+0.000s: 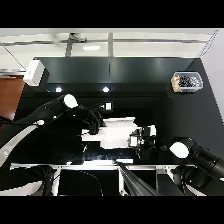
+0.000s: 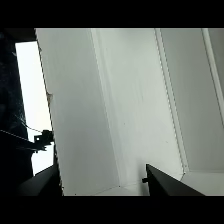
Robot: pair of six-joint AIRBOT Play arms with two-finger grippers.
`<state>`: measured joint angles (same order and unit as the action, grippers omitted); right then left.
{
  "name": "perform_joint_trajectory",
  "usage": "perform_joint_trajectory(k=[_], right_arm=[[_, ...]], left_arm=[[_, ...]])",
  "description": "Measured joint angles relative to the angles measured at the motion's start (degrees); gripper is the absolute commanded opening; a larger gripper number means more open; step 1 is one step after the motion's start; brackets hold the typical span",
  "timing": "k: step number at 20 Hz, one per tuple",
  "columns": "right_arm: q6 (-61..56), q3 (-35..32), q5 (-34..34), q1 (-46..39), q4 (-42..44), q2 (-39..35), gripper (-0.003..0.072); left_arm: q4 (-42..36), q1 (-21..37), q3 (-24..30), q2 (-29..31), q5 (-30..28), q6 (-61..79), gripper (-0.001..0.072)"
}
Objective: Fold the box and place the chain.
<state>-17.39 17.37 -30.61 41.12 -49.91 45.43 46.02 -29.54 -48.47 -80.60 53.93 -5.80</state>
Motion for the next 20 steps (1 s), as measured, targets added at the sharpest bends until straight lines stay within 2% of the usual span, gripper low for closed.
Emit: perform_joint_trajectory(k=[9,15,20], right_arm=[[-1.6,2.9,1.2,-2.8,-3.4,0.0,0.0624],[-3.2,6.9,-4.5,-10.1,-2.4,0.6,0.0624],[3.3,7.5,-5.7,-12.1,2.2,4.0,0.0624]], left_arm=[[0.0,0.0,0.0,0.0,0.2,0.0,0.0024],[0.2,0.0,0.0,0.4,0.3,0.3,0.0024],[0.2,0.0,0.0,0.6,0.5,1.6,0.0024]])
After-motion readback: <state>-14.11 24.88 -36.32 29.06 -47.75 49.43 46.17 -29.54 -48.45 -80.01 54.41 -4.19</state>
